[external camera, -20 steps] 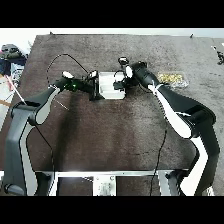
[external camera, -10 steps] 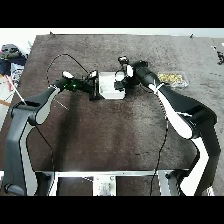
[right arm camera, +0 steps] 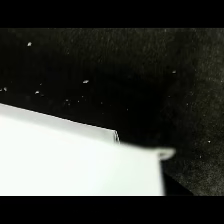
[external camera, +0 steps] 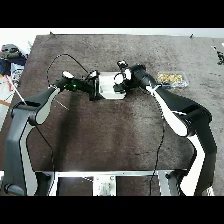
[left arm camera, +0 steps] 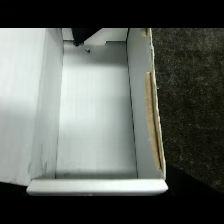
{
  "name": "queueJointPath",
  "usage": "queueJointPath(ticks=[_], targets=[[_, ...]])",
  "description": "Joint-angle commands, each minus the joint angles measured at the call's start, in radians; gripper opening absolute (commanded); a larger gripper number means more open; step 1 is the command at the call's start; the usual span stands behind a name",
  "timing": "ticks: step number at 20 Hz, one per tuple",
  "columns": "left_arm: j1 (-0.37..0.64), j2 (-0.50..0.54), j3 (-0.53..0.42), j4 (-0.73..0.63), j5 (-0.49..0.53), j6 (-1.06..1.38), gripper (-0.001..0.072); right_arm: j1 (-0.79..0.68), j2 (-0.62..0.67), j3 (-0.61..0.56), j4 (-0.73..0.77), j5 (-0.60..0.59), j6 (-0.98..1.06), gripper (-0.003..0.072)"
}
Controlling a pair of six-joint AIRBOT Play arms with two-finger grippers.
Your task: Fold the box and place the chain.
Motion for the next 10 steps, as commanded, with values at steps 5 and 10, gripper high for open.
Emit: queueJointPath(ticks=[5, 10], targets=[[0.0, -0.001, 0.0, 0.001, 0.0, -0.002, 0.0469, 0.001, -0.008, 0.0, -0.013, -0.018, 0.042, 0.0031], [0.0, -0.001, 0.0, 0.001, 0.0, -0.002, 0.0469, 0.001, -0.008, 0.028, -0.013, 0.004, 0.047, 0.0067]])
